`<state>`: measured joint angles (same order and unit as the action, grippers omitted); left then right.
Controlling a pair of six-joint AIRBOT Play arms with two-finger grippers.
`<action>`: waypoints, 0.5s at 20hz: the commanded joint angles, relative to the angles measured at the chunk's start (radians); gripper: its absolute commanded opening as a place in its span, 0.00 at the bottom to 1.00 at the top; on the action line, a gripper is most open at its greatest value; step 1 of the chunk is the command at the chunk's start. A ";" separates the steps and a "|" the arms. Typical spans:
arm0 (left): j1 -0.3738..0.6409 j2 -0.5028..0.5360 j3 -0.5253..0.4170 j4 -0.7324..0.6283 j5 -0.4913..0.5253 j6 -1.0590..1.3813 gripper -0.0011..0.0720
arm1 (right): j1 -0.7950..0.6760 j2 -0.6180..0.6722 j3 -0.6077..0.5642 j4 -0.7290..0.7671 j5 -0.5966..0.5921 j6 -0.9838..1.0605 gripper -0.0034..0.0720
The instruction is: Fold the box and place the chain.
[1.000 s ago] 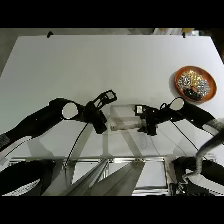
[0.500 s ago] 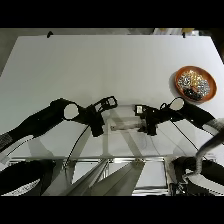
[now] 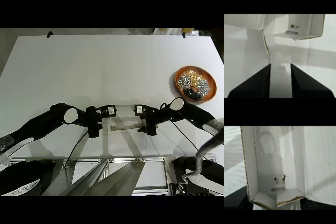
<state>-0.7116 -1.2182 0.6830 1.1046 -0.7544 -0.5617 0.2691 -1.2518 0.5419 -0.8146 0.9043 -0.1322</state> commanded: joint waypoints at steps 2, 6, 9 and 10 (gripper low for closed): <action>0.000 -0.002 -0.004 -0.038 0.082 0.214 0.39 | 0.000 0.001 0.000 0.000 0.000 0.000 0.47; -0.001 -0.026 -0.005 -0.043 0.086 0.227 0.39 | 0.000 0.001 0.000 0.000 0.000 0.000 0.47; -0.001 -0.047 -0.005 -0.068 0.092 0.269 0.39 | 0.000 0.001 0.000 0.000 0.000 0.000 0.47; -0.006 -0.048 -0.005 -0.077 0.095 0.277 0.39 | 0.000 0.001 0.000 0.000 0.000 0.000 0.47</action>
<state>-0.7132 -1.2533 0.6788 1.0519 -0.6720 -0.3302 0.2691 -1.2518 0.5419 -0.8146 0.9043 -0.1322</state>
